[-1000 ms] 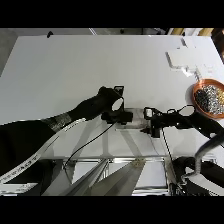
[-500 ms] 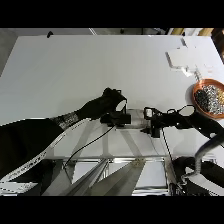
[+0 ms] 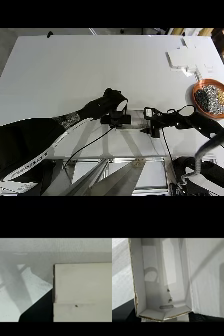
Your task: Fold the box and place the chain.
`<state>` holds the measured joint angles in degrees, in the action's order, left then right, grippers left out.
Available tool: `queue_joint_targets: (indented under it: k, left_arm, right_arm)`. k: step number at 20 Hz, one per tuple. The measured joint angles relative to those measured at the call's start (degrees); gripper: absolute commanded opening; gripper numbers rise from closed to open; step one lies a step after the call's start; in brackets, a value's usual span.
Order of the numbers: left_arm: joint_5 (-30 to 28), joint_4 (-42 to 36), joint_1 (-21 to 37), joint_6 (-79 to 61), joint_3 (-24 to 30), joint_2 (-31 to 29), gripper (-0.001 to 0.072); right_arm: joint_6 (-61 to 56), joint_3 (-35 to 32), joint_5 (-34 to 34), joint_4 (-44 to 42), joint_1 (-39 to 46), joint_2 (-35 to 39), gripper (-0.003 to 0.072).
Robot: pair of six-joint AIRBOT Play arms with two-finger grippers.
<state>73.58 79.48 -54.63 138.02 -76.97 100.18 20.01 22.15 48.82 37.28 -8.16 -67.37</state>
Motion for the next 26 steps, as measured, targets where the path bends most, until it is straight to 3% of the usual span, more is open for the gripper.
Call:
queue_joint_targets:
  k: [1, 6, 7, 9, 12, 13, 16, 22, 26]
  left_arm:
    - [0.0, 0.1, 0.0, 0.0, 0.0, 0.0, 0.0102]
    - [0.6, 0.6, 0.2, -0.1, 0.1, 0.1, 0.011]
    - [0.6, 0.6, 0.3, -0.2, 0.1, 0.1, 0.0106]
    - [0.5, 0.6, 0.4, -0.2, 0.1, 0.0, -0.0001]
    - [0.5, 0.7, 0.6, -0.9, 0.1, 0.0, 0.0002]
    - [0.5, 0.7, 0.7, -1.1, 0.1, 0.0, 0.005]
    - [0.9, 1.0, 1.2, -2.1, 0.1, -0.4, 0.0407]
    - [0.3, -0.4, 3.9, -17.8, 0.1, -6.1, 0.0412]
    - [4.7, -3.2, 7.0, -33.6, 0.4, -12.0, 0.0417]
  right_arm:
    - [0.0, 0.0, 0.0, 0.0, 0.0, 0.0, 0.0402]
    - [0.0, 0.0, 0.0, 0.0, 0.0, 0.0, 0.0402]
    - [0.0, 0.0, 0.0, 0.0, 0.0, 0.0, 0.0402]
    - [0.0, 0.0, 0.1, -0.1, 0.0, 0.0, 0.0402]
    - [0.0, 0.0, 0.1, -0.1, 0.0, 0.0, 0.0402]
    - [0.0, 0.0, 0.1, 0.0, 0.0, 0.0, 0.0402]
    - [0.0, 0.0, 0.0, 0.0, 0.0, 0.0, 0.0402]
    - [0.0, 0.0, 0.0, 0.0, 0.0, 0.0, 0.0402]
    - [0.0, 0.0, 0.0, 0.0, 0.0, 0.0, 0.0402]
